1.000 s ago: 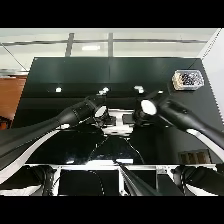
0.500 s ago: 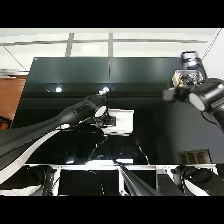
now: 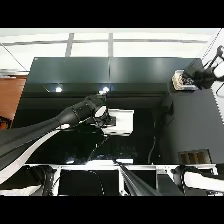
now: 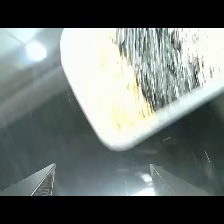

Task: Fold the box and place the chain.

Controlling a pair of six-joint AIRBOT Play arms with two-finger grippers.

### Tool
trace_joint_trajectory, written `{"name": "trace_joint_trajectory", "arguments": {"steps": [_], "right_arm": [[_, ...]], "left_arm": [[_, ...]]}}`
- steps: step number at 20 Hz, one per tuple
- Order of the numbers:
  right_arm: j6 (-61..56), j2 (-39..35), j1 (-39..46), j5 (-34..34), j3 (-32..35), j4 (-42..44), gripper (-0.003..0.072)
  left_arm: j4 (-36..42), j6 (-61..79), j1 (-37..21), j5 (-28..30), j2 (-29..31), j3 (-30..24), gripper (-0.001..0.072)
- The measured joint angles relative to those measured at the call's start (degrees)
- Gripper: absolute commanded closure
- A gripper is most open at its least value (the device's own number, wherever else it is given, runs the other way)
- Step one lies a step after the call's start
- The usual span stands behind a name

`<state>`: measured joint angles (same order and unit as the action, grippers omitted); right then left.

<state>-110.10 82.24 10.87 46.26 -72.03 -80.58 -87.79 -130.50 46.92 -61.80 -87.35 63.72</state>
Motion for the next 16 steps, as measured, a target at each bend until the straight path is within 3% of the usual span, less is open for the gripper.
{"name": "trace_joint_trajectory", "arguments": {"steps": [4,5,6,10,16], "right_arm": [[-8.07,14.10,3.15,9.77,-17.55,4.72,-0.0033],[-10.80,16.83,3.50,11.50,-20.61,5.44,-0.0011],[-13.09,18.97,3.76,12.85,-22.77,5.79,0.0086],[-18.14,24.44,4.28,15.19,-27.17,7.15,0.0087],[-20.13,27.21,4.44,15.85,-28.59,7.17,0.0086]], "left_arm": [[0.00,0.00,0.00,0.00,0.00,0.00,0.0680],[0.00,0.00,0.00,0.02,0.00,0.00,0.0680],[0.00,-0.02,0.00,0.02,0.00,0.00,0.0680],[0.00,-0.04,0.00,0.02,0.00,0.00,0.0680],[0.00,-0.13,0.00,-0.09,0.00,0.00,0.0680]]}}
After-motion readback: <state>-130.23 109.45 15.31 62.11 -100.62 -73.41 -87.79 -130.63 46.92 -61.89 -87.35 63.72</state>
